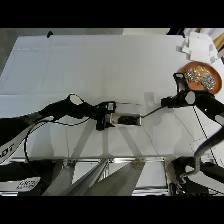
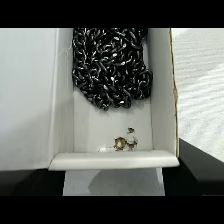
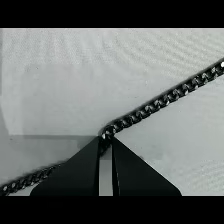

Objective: Fold the box and place the chain.

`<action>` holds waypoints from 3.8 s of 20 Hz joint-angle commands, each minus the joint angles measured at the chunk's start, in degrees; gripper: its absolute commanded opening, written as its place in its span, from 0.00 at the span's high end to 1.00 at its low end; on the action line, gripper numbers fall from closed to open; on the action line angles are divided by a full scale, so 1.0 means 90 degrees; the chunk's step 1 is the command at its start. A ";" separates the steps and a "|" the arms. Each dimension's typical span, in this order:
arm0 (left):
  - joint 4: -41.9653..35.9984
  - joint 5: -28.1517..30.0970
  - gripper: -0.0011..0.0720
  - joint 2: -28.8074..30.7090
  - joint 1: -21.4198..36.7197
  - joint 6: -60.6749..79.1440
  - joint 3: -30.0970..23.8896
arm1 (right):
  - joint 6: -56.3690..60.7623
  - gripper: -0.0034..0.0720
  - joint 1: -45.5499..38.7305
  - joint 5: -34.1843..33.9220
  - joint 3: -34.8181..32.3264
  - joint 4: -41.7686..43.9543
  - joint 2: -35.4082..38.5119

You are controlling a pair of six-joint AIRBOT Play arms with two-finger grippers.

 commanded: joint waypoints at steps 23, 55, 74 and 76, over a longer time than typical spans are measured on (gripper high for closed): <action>0.0002 -0.0044 0.51 0.0000 0.0002 0.0000 0.0005 | -0.2494 0.94 0.0085 0.2569 -0.0007 0.5717 0.5666; 0.0002 -0.0044 0.51 0.0000 0.0002 0.0000 0.0005 | -0.4864 0.58 0.1948 0.2113 0.0148 0.6708 0.1666; 0.0002 -0.0044 0.51 0.0000 0.0002 0.0000 0.0005 | -0.5649 0.74 0.2008 0.3191 0.2086 0.3410 0.0012; 0.0002 -0.0044 0.51 0.0002 0.0002 0.0000 0.0005 | -0.5865 0.73 0.2157 0.3252 0.2086 0.3434 0.0024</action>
